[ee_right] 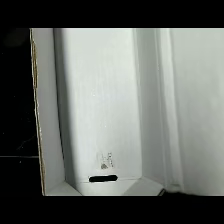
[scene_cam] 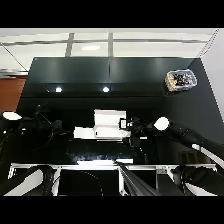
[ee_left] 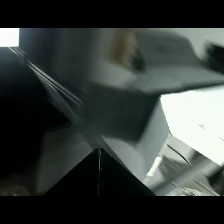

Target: Fold the box and place the chain.

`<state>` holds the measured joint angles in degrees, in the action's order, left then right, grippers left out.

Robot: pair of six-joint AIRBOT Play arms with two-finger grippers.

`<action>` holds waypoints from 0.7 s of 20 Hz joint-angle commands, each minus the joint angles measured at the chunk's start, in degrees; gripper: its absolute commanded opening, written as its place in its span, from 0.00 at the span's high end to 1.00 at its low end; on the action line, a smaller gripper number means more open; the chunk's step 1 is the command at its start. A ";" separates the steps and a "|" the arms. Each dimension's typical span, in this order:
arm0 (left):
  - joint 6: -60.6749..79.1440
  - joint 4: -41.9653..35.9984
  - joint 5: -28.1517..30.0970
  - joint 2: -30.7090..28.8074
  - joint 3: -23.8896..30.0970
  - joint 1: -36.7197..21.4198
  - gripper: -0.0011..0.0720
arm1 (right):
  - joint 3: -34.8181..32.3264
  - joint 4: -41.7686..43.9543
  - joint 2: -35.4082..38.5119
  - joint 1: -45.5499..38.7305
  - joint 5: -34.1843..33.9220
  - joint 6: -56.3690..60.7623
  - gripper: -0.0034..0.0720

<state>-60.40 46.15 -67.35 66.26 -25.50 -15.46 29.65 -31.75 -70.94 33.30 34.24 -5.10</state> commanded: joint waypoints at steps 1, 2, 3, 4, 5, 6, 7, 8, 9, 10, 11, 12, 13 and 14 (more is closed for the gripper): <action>1.95 -6.05 -0.92 7.72 0.31 6.16 0.95 | -0.02 0.00 -0.04 0.02 0.02 0.00 0.38; 2.67 -7.13 0.42 8.72 -0.04 8.83 0.95 | -0.02 0.00 -0.04 0.02 0.00 0.00 0.38; 3.63 -7.91 2.32 9.20 -0.31 11.43 0.95 | -0.02 0.00 -0.04 0.02 0.02 0.00 0.38; 3.63 -7.89 3.82 9.25 -0.59 13.35 0.95 | -0.02 0.00 -0.04 0.02 0.00 0.00 0.38; 3.61 -7.91 4.07 9.25 -1.14 14.99 0.95 | -0.02 0.00 -0.04 0.02 0.02 0.00 0.38; 3.63 -7.91 3.34 9.25 -1.95 15.91 0.95 | -0.02 0.00 -0.04 0.02 0.02 0.00 0.38; 3.80 -7.87 1.73 9.25 -2.93 16.22 0.95 | -0.02 0.00 -0.04 0.02 0.02 0.00 0.38; 5.03 -7.87 -0.15 9.18 -3.87 16.22 0.94 | -0.02 0.00 -0.04 0.02 0.02 0.00 0.38; 6.51 -7.82 -2.43 9.01 -4.90 16.15 0.82 | -0.02 0.00 -0.04 0.02 0.02 0.00 0.38; 7.58 -7.82 -4.28 8.63 -5.79 16.13 0.55 | -0.02 0.00 -0.04 0.02 0.02 0.00 0.38; 8.17 -7.82 -6.01 8.22 -6.84 16.13 0.14 | -0.02 0.00 -0.04 0.02 0.02 0.00 0.38; 8.15 -7.87 -7.37 7.85 -7.82 16.13 0.02 | -0.02 0.00 -0.04 0.02 0.02 0.00 0.38; 8.13 -8.07 -8.44 7.45 -8.79 16.26 0.02 | -0.02 0.00 -0.04 0.02 0.02 0.00 0.38; 8.15 -8.76 -8.81 7.04 -9.46 16.65 0.02 | -0.02 0.00 -0.04 0.02 0.00 0.00 0.38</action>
<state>-53.45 38.37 -72.20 74.11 -32.60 0.45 29.65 -31.75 -70.96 33.30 34.24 -5.10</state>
